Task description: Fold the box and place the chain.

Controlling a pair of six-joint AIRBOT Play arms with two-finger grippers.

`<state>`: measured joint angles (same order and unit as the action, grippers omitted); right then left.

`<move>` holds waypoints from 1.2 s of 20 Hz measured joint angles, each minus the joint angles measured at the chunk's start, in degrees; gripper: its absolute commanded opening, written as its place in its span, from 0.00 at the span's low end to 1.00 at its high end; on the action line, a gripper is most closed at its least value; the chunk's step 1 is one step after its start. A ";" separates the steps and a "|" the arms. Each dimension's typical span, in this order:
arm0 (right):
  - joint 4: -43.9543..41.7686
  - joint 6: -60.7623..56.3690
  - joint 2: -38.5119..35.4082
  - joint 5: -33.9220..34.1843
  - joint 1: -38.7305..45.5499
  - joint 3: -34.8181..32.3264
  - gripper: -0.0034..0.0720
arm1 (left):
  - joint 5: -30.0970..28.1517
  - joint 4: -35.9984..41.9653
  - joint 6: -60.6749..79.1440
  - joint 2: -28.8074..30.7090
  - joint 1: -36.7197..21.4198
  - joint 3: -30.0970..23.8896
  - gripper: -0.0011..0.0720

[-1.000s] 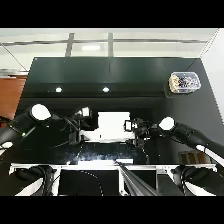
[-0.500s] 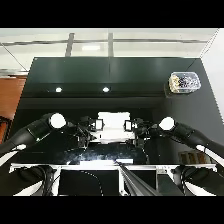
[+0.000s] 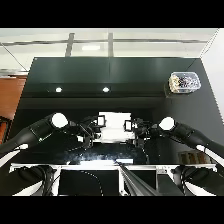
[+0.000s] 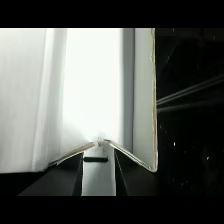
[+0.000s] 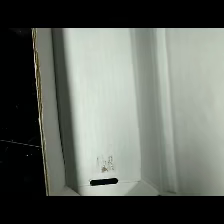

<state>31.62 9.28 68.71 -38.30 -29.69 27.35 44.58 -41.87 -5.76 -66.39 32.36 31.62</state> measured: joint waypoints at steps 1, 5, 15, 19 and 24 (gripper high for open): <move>0.00 0.00 0.00 0.00 0.00 0.00 0.30 | -0.04 1.27 -0.02 -0.42 0.15 0.00 0.34; 0.02 0.02 -0.02 0.00 0.00 0.00 0.30 | 0.13 3.61 0.00 -1.88 0.39 0.00 0.23; 0.00 0.00 0.00 0.02 0.00 0.00 0.30 | 1.53 1.03 -0.57 -1.90 -0.13 0.37 0.05; -0.02 -0.02 -0.02 0.02 0.00 0.00 0.30 | 4.59 -5.84 -12.37 2.32 -7.69 1.33 0.05; -0.02 -0.02 0.00 0.02 0.00 0.00 0.30 | 12.76 -17.42 -36.22 10.16 -27.50 1.51 0.05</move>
